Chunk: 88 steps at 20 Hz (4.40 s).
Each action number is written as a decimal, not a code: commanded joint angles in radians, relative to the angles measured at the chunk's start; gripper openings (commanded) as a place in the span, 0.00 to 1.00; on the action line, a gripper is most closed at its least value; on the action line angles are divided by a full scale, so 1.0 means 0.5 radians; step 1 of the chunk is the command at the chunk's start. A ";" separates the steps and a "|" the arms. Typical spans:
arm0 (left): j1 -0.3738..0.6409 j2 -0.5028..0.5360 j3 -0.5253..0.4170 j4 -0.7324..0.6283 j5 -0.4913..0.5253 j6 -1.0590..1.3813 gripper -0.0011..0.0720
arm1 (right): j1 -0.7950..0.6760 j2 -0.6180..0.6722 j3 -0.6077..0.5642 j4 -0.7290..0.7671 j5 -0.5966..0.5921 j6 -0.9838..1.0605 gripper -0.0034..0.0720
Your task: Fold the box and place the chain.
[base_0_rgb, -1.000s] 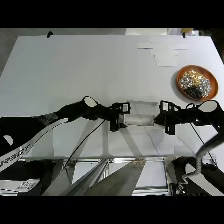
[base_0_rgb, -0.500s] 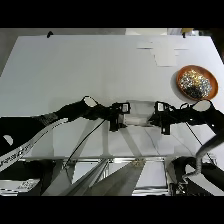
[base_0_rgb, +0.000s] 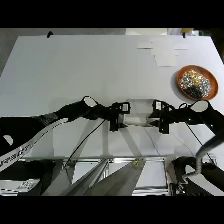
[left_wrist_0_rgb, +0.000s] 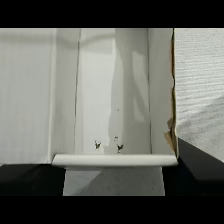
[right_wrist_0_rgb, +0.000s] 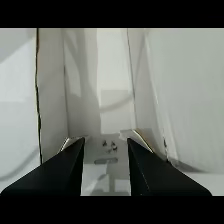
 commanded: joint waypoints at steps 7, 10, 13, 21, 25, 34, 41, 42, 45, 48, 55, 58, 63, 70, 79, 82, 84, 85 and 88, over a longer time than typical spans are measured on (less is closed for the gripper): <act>0.000 0.000 0.000 0.001 -0.001 0.002 0.47 | 0.000 0.477 -0.001 -0.254 -0.053 0.916 0.07; 0.000 0.000 0.000 0.001 -0.001 0.002 0.47 | 0.000 0.522 0.000 -0.394 -0.374 1.738 0.07; 0.000 0.000 0.000 0.001 -0.001 0.002 0.47 | 0.000 0.522 0.005 -0.678 -0.536 2.325 0.07; 0.000 0.000 0.000 0.001 -0.001 0.002 0.47 | -0.151 0.488 0.005 -1.006 -0.350 2.778 0.07; 0.000 0.000 0.000 0.001 0.000 0.002 0.47 | -0.372 0.319 0.005 -0.941 -0.003 2.982 0.07; 0.000 0.000 0.000 0.001 -0.001 0.002 0.47 | -0.372 0.008 0.005 -0.285 0.331 2.758 0.07; 0.000 0.000 0.000 0.000 -0.001 0.002 0.47 | -0.372 0.043 0.005 -0.201 0.379 2.689 0.07; 0.000 0.000 0.000 0.001 -0.001 0.002 0.47 | -0.372 0.068 0.005 -0.200 0.381 2.690 0.07; 0.000 0.000 0.000 0.001 -0.001 0.002 0.47 | -0.372 0.178 0.005 -0.199 0.381 2.692 0.19; 0.000 0.000 0.000 0.001 -0.001 0.002 0.47 | -0.361 0.268 0.005 -0.160 0.374 2.690 0.26; 0.000 0.000 0.000 0.001 -0.001 0.002 0.47 | -0.237 0.375 0.005 -0.167 0.348 2.691 0.28; 0.000 0.000 0.000 0.001 -0.001 0.002 0.47 | -0.237 0.378 0.005 -0.131 0.348 2.691 0.32; 0.000 0.000 0.000 0.001 -0.001 0.002 0.47 | -0.143 0.378 0.005 -0.113 0.256 2.734 0.41; 0.000 0.000 0.000 0.001 -0.001 0.002 0.47 | 0.317 0.266 0.153 -0.622 0.005 3.499 0.51; 0.000 0.000 0.000 0.001 -0.001 0.002 0.47 | 0.870 -0.092 0.433 -1.111 0.028 4.199 0.51; 0.000 0.000 0.000 0.000 -0.001 0.002 0.47 | 0.914 -0.094 0.433 -1.236 0.065 4.334 0.51; 0.000 0.000 0.000 0.000 -0.001 0.002 0.47 | 0.915 -0.094 0.433 -1.279 0.064 4.393 0.51; 0.000 0.000 0.000 0.000 -0.001 0.002 0.47 | 0.915 -0.094 0.433 -1.299 0.057 4.433 0.51; 0.000 0.000 0.000 0.000 -0.001 0.002 0.47 | 0.919 -0.127 0.433 -1.383 0.079 4.482 0.51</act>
